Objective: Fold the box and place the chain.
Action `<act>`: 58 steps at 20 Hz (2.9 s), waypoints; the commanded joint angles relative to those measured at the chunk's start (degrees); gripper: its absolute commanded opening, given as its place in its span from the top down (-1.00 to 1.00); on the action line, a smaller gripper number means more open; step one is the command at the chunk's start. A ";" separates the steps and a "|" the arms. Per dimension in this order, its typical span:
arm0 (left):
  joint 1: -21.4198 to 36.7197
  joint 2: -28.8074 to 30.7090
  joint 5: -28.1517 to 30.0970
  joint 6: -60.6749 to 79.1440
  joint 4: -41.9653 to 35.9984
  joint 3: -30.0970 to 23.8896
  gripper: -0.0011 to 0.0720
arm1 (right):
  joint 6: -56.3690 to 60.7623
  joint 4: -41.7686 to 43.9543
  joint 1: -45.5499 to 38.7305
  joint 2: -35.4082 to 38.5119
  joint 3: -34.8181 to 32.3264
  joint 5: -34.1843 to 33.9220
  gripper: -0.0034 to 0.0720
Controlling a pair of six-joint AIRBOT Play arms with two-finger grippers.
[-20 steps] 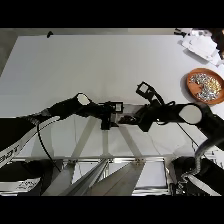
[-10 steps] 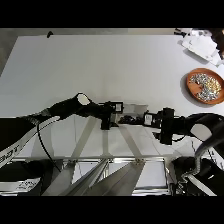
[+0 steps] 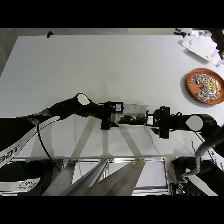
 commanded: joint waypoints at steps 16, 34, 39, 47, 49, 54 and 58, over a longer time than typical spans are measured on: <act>0.02 0.04 0.02 0.02 0.02 0.02 0.28 | -23.12 20.33 -4.87 -12.04 0.85 -3.26 -0.48; 0.02 0.04 0.02 0.00 0.02 0.02 0.28 | -22.58 20.37 -4.83 -13.42 0.92 -1.95 0.84; 0.02 0.04 0.02 0.02 0.02 0.02 0.28 | -18.75 15.13 -4.83 -10.23 1.42 -1.73 0.90; 0.02 0.04 0.02 0.00 0.02 0.02 0.28 | -10.43 8.57 -4.83 0.96 2.14 0.20 0.90; 0.02 0.04 0.02 0.00 0.02 0.02 0.28 | -10.40 8.59 -4.83 4.98 2.54 3.19 0.90; 0.02 0.04 0.02 0.00 0.02 0.02 0.28 | -8.70 14.32 -4.83 14.32 4.31 9.03 0.90; 0.02 0.04 0.02 0.00 0.02 0.02 0.28 | -8.74 26.23 -4.83 17.64 4.33 9.31 0.90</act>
